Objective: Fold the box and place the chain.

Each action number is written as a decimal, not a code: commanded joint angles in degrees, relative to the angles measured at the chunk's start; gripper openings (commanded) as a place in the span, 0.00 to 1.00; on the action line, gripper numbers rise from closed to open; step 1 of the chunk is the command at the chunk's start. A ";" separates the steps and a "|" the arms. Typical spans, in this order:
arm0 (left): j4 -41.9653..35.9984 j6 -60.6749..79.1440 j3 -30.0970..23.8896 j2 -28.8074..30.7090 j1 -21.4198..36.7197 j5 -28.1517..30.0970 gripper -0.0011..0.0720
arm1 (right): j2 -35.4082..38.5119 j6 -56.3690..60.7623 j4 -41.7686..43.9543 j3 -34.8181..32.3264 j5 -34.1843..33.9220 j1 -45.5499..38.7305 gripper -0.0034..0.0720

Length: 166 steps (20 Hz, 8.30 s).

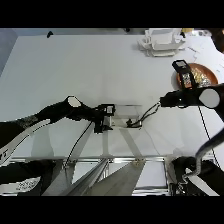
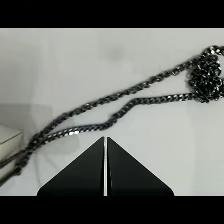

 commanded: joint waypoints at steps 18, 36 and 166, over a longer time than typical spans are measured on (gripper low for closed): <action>0.00 0.02 0.02 0.00 0.02 0.00 0.36 | -15.28 2.32 1.07 -0.81 -5.11 0.04 0.38; 0.00 0.02 0.02 0.00 0.02 0.00 0.36 | -23.28 6.64 0.04 -0.83 -4.33 0.04 0.29; 0.00 0.02 0.02 0.00 0.02 0.00 0.36 | -24.09 16.13 6.27 -1.90 -8.83 7.02 0.36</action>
